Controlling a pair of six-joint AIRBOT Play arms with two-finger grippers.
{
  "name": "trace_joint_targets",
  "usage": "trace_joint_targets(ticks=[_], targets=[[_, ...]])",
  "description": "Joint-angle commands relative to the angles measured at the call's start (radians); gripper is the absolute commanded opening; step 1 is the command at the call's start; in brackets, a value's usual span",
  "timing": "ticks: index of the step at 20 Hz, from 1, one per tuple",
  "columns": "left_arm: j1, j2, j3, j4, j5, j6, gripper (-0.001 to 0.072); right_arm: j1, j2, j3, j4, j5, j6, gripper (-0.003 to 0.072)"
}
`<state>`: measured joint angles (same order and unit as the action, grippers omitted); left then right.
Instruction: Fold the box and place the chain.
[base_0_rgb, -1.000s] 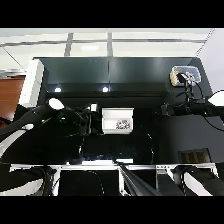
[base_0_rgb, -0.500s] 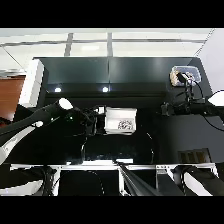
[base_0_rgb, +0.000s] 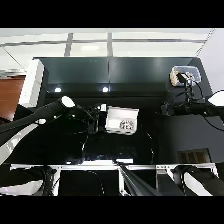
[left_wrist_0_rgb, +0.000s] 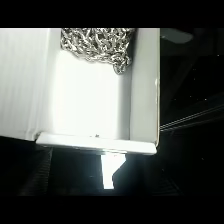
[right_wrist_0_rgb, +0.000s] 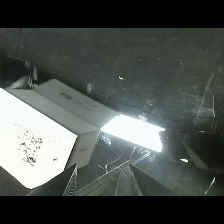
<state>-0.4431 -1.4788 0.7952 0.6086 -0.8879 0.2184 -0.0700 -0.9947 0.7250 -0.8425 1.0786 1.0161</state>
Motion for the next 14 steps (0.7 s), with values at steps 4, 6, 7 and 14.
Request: trace_joint_targets(ticks=[4,6,7,14], targets=[[0.006,-0.012,0.019,-0.007,0.022,-0.013,0.0715,-0.001,0.001,0.000,0.001,0.002,0.001,0.0375],[0.000,-0.012,0.020,-0.019,0.004,0.035,0.0715,-0.001,0.001,0.000,0.001,0.002,0.001,0.0375],[-0.012,-0.011,0.020,-0.007,-0.008,0.074,0.0715,-0.001,0.001,0.000,0.001,0.002,0.001,0.0375],[-0.042,-0.011,0.020,-0.018,0.066,-0.029,0.0709,-0.001,0.001,0.000,0.001,0.002,0.001,0.0375]])
